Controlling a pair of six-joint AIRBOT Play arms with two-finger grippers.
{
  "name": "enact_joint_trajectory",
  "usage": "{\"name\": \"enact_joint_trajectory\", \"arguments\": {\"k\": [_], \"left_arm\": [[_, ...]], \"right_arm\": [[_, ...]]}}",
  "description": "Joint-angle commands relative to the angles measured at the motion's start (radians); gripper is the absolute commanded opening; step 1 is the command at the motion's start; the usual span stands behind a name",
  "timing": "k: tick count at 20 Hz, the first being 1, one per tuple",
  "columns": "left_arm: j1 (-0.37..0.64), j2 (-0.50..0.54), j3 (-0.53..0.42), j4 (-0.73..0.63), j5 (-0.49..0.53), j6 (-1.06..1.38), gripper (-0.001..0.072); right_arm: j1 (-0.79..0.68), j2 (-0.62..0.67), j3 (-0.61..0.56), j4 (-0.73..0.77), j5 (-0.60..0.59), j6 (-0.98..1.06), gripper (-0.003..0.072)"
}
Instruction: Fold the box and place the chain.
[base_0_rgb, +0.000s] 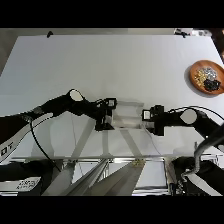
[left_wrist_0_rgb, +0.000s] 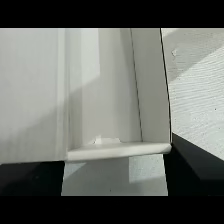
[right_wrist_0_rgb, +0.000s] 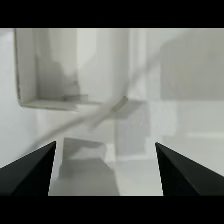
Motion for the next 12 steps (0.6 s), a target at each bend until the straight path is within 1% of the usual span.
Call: {"name": "enact_joint_trajectory", "arguments": {"k": [1,4,6,8,10,11,12], "left_arm": [[0.001,0.001,0.001,-0.001,0.042,-0.001,0.0482],[0.001,0.001,0.001,-0.001,0.064,-0.001,0.0482],[0.001,0.001,0.001,-0.001,0.064,-0.001,0.0488],[0.001,0.001,0.001,-0.001,0.064,-0.001,0.0492],[0.001,0.0,0.001,-0.001,0.064,-0.001,0.0492],[0.001,0.0,0.001,-0.001,0.064,-0.001,0.0492],[0.001,0.0,0.001,-0.001,0.063,-0.001,0.0492]], "right_arm": [[0.0,0.126,0.0,-0.106,0.002,0.13,0.0704],[0.0,0.243,0.0,-0.101,0.002,0.131,0.0696],[0.0,0.327,0.0,-0.09,-0.002,0.208,0.0692],[0.0,0.397,0.0,-0.056,0.008,0.303,0.0604],[0.0,0.445,0.0,0.047,0.05,0.315,0.0541],[0.0,0.449,0.0,0.116,0.065,0.313,0.0424],[0.0,0.445,0.0,0.195,0.082,0.299,0.0255]]}}
